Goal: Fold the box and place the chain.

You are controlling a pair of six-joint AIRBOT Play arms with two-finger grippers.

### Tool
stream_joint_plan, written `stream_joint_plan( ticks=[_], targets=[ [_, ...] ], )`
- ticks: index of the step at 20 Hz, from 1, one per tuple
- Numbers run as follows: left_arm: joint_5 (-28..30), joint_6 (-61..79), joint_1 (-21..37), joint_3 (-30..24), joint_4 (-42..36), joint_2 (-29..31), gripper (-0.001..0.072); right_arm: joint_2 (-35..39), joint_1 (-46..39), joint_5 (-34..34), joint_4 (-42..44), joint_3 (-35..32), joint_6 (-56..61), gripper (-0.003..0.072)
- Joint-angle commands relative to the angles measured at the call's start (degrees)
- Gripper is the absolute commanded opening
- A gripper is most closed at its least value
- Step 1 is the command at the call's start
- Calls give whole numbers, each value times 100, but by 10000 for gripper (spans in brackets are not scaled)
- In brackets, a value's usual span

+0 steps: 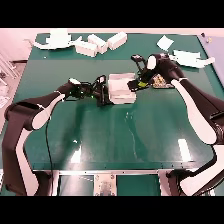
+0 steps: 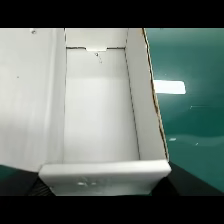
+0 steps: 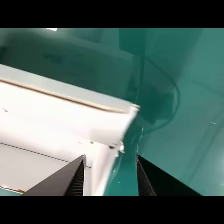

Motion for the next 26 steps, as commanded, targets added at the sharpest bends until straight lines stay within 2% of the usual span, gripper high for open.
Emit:
stream_joint_plan(
  ticks=[1,13,14,15,16,17,22,24,26],
  targets=[
    [-20,0,7,4,13,2,466,170,-109,42,-42,42,-17,389],
    [-20,0,7,4,13,2,467,144,-107,238,-105,-42,-15,384],
    [-20,0,7,4,13,2,467,151,-114,166,-236,-42,-15,355],
    [-22,0,7,4,13,2,466,188,-120,-42,-450,-39,-15,276],
    [-22,2,7,2,13,2,466,236,-125,-240,-627,-39,-15,230],
    [-22,0,7,4,13,2,466,293,-146,-389,-752,-28,-15,217],
    [-20,0,7,4,13,2,466,376,-651,-479,-1200,-24,-13,223],
    [-22,0,7,4,13,2,466,376,-1003,-483,-1200,-24,35,296],
    [-22,2,7,2,13,2,466,374,-1355,-496,-1182,-26,61,308]
  ],
)
